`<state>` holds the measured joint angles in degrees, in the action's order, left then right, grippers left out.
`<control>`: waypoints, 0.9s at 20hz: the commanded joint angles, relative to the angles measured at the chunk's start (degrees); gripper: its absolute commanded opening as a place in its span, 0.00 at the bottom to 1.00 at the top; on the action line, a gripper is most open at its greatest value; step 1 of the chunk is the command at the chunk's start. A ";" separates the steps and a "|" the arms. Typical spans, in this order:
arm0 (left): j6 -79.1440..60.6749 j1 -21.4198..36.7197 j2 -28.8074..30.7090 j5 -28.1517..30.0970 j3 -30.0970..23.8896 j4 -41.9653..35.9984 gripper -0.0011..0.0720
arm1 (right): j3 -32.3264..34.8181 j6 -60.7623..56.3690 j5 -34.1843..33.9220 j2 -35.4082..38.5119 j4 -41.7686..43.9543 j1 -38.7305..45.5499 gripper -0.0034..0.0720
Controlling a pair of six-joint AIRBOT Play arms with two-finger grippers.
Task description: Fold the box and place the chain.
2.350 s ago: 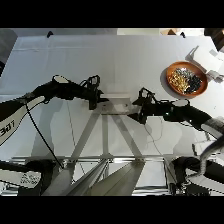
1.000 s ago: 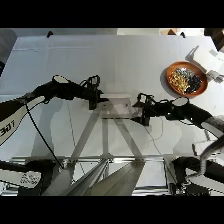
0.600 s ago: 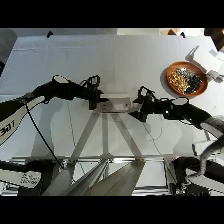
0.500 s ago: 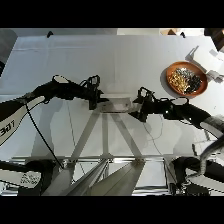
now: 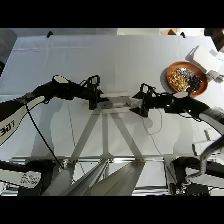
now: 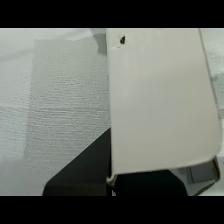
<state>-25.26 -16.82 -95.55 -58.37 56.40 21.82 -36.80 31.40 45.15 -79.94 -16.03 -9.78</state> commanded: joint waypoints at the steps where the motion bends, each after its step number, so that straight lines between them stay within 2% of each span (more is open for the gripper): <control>1: -0.04 0.02 -0.04 -0.15 -0.02 0.04 0.03 | -1.36 4.24 0.92 -0.26 -3.23 0.15 0.98; 18: -0.04 0.02 -0.04 -0.15 -0.02 0.04 0.03 | -5.51 11.32 8.39 -6.25 -2.75 0.28 0.96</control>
